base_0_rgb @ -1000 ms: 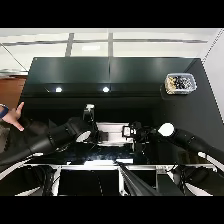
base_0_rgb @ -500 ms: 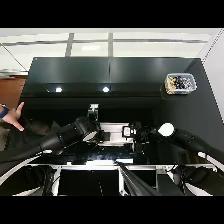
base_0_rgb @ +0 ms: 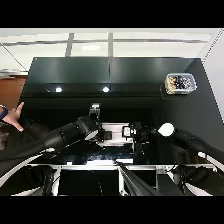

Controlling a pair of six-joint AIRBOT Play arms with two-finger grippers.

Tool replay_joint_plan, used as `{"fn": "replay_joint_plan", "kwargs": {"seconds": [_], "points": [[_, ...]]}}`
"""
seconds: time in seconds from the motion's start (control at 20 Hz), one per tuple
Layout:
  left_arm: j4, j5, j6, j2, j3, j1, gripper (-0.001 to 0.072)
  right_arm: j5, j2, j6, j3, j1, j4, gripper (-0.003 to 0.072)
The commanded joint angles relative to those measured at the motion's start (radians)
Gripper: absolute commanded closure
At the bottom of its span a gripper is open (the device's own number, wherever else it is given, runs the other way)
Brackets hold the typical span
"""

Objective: Fold the box and place the chain.

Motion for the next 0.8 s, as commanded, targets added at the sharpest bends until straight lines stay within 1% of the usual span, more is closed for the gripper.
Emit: {"fn": "replay_joint_plan", "kwargs": {"seconds": [0.0, 0.05, 0.1, 0.2, 0.4, 0.45, 0.55, 0.6, 0.75], "points": [[-0.001, -0.023, 0.000, -0.004, 0.012, 0.000, 0.0499, 0.000, -0.001, 0.000, 0.000, 0.000, 0.000, 0.0142], [-0.001, -0.037, 0.000, -0.004, 0.011, 0.000, 0.0569, 0.000, -0.001, 0.000, 0.000, 0.000, 0.000, 0.0142], [0.000, -0.047, 0.000, -0.004, 0.011, 0.000, 0.0578, 0.000, -0.001, 0.000, 0.000, 0.000, 0.000, 0.0142], [0.000, -0.048, 0.000, -0.004, 0.011, 0.000, 0.0661, 0.000, -0.001, 0.000, 0.000, 0.000, 0.000, 0.0142], [-0.001, -0.050, -0.005, -0.004, 0.012, 0.000, 0.0662, 0.000, -0.001, 0.000, 0.000, 0.000, 0.000, 0.0142], [-0.003, -0.051, -0.005, -0.004, 0.012, 0.000, 0.0650, 0.000, -0.001, 0.000, 0.000, 0.000, 0.000, 0.0143], [-0.007, -0.060, -0.010, -0.003, 0.013, 0.001, 0.0420, 0.000, -0.001, 0.000, 0.000, 0.000, 0.000, 0.0142], [-0.008, -0.061, -0.013, -0.003, 0.013, 0.001, 0.0392, 0.000, -0.001, 0.000, 0.000, 0.000, 0.000, 0.0142], [-0.008, -0.053, -0.013, -0.003, 0.013, 0.000, 0.0392, 0.000, -0.001, 0.000, 0.000, 0.000, 0.000, 0.0143]]}}
